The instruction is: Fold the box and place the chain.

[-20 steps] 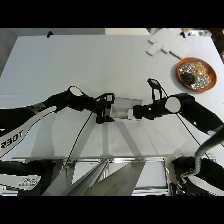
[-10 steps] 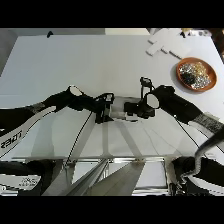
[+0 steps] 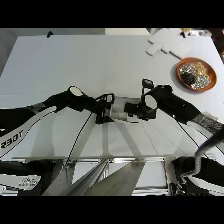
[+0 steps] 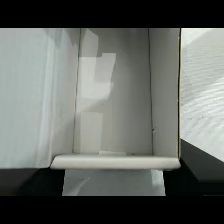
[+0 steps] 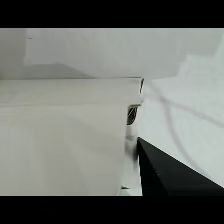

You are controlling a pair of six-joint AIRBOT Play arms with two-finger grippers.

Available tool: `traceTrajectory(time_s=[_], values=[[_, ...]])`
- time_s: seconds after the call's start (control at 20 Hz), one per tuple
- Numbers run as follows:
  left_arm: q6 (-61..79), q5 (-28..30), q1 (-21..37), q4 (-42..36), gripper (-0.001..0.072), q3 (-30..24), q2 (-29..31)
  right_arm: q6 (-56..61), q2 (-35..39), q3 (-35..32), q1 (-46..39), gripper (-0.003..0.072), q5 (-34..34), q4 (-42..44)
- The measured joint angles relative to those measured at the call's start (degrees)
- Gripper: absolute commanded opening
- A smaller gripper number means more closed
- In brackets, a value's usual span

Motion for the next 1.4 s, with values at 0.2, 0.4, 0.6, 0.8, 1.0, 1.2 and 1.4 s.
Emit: traceTrajectory(time_s=[0.2,0.4,0.6,0.8,1.0,1.2,1.4], values=[[-0.3,0.6,0.0,-0.4,0.0099,0.0,0.0,0.5,0.6,-0.1,-0.2,0.0412,3.5,-0.3],[-0.2,0.5,0.0,-0.2,0.0099,0.0,0.0,0.5,2.2,0.0,-1.2,0.0412,4.1,-2.4],[-0.1,0.5,0.0,-0.1,0.0099,0.0,0.0,0.4,2.7,0.0,-1.6,0.0412,3.9,-4.1],[0.0,0.4,0.0,0.0,0.0099,0.0,0.0,0.4,2.0,0.1,-1.7,0.0412,1.6,-4.5],[0.0,0.4,0.0,0.0,0.0099,0.0,0.0,-1.0,1.1,0.2,-1.7,0.0412,1.4,-4.3],[0.0,0.3,0.0,0.0,0.0099,0.0,0.0,-2.6,0.9,0.2,-1.7,0.0414,1.2,-5.9],[0.0,0.3,0.0,0.0,0.0099,0.0,0.0,-3.9,0.8,0.2,-1.5,0.0414,-0.9,-7.1]])
